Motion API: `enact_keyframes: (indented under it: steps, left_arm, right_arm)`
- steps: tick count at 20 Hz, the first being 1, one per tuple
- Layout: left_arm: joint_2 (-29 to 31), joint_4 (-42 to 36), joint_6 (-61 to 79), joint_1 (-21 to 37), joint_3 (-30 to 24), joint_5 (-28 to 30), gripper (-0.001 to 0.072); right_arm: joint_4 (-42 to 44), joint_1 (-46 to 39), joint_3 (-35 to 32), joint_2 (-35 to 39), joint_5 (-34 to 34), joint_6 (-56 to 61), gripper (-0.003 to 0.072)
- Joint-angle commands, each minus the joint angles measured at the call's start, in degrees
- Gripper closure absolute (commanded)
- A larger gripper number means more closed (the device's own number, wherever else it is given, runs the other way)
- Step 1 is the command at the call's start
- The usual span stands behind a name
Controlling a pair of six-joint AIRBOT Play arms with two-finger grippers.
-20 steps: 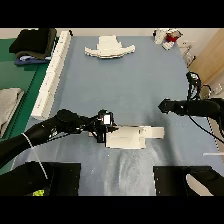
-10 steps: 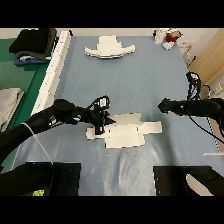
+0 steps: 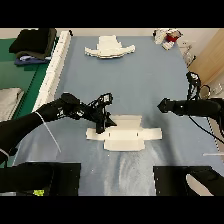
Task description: Fold the box.
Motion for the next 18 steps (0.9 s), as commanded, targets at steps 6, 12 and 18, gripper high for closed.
enact_keyframes:
  steps: [6, 12, 18]
  left_arm:
    - [-0.92, 3.96, -4.33, 0.09, 0.33, -0.90, 0.0698]
    - [4.50, 0.20, 0.26, -0.50, -0.44, 0.52, 0.0703]
    - [15.37, 0.26, 6.75, -5.75, -10.10, 12.02, 0.0703]
  right_arm:
    - [0.22, -0.04, 0.07, -0.02, -0.04, 0.00, 0.0135]
    - [0.22, -0.02, 0.07, -0.02, -0.11, 0.00, 0.0135]
    - [0.26, -0.02, 0.07, -0.02, -0.04, 0.00, 0.0135]
